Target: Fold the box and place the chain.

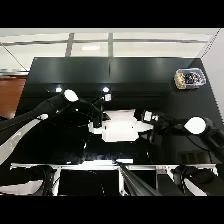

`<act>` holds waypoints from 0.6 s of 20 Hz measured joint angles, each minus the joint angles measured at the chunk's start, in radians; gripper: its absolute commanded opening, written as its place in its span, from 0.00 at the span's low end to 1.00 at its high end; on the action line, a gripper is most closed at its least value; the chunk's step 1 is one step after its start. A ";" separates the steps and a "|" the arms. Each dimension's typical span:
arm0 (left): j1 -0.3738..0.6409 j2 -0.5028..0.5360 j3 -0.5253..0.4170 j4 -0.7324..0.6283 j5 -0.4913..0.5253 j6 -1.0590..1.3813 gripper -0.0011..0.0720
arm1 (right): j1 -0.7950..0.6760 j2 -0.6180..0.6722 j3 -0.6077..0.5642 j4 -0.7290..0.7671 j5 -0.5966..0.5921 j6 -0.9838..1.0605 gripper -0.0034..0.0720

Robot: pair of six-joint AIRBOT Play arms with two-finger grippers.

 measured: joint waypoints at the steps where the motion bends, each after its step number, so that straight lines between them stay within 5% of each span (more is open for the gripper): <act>1: 0.001 -0.003 0.000 0.001 0.005 0.002 0.06 | 0.013 -0.010 -0.011 0.000 -0.003 -0.007 0.92; 12: 0.002 -0.008 -0.002 0.012 0.019 0.007 0.06 | 0.108 -0.080 -0.084 0.105 -0.205 -0.104 0.92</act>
